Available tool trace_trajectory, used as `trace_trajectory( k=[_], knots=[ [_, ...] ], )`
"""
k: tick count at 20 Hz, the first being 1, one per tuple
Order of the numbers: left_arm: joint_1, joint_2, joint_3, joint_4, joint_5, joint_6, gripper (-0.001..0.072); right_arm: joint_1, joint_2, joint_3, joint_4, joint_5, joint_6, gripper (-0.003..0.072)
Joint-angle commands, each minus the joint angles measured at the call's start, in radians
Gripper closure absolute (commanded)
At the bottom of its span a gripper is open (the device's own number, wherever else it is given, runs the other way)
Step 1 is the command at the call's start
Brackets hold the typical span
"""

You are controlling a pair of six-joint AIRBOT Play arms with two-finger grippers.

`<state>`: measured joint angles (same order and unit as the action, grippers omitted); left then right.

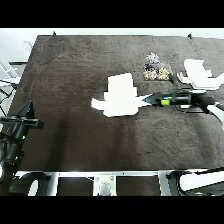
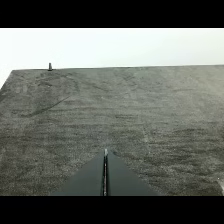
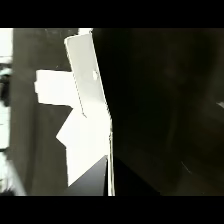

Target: Fold the box and place the chain.

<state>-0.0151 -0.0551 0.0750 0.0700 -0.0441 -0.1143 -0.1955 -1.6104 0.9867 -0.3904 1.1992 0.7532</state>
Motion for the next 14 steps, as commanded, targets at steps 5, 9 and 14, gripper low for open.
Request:
trace_trajectory(
  k=[5, 9, 14],
  knots=[
    [0.000, 0.001, 0.000, 0.000, 0.000, 0.000, 0.0690, 0.289, 0.023, -0.008, 0.011, -0.462, 0.080, 0.0682],
    [0.000, 0.001, 0.000, 0.000, 0.000, 0.000, 0.0690, 0.293, -0.011, 0.060, -0.037, -0.446, 0.080, 0.0682],
    [0.000, 0.001, 0.000, 0.000, 0.002, 0.000, 0.0690, 0.294, -0.028, 0.105, -0.040, -0.455, 0.055, 0.0682]
  ],
)
